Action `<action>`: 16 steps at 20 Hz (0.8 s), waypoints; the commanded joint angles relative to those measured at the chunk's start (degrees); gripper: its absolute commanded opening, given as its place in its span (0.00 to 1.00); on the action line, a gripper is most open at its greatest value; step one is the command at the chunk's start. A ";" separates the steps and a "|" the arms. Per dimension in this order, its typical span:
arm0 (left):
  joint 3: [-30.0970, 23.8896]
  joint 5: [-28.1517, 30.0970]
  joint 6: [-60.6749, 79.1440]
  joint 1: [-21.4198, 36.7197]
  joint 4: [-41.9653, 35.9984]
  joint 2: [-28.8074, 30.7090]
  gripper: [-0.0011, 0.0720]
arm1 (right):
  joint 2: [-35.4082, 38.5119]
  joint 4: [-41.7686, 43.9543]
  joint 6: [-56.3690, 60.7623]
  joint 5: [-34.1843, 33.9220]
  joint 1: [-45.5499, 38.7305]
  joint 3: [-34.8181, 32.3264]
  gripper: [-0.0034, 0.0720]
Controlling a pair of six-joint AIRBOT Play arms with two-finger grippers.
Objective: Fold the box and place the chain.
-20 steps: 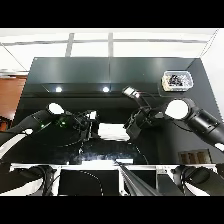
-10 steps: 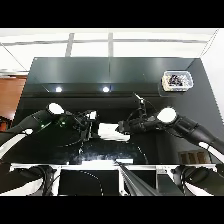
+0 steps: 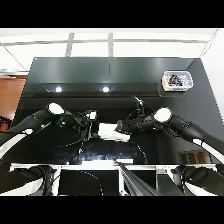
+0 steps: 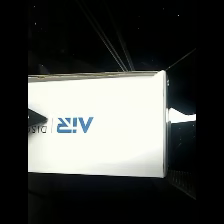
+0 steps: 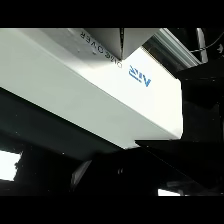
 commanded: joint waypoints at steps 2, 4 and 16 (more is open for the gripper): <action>0.07 -0.11 -0.72 0.11 0.04 -0.04 0.53 | 1.51 -0.39 -2.29 3.74 -1.55 0.76 0.07; 0.07 -0.15 -2.27 0.81 0.50 0.46 0.53 | 5.40 -0.61 -3.30 9.62 -4.94 2.67 0.07; 2.01 -6.64 -18.40 2.64 8.46 12.70 0.98 | 27.39 -14.64 -1.31 23.96 -33.27 5.42 0.07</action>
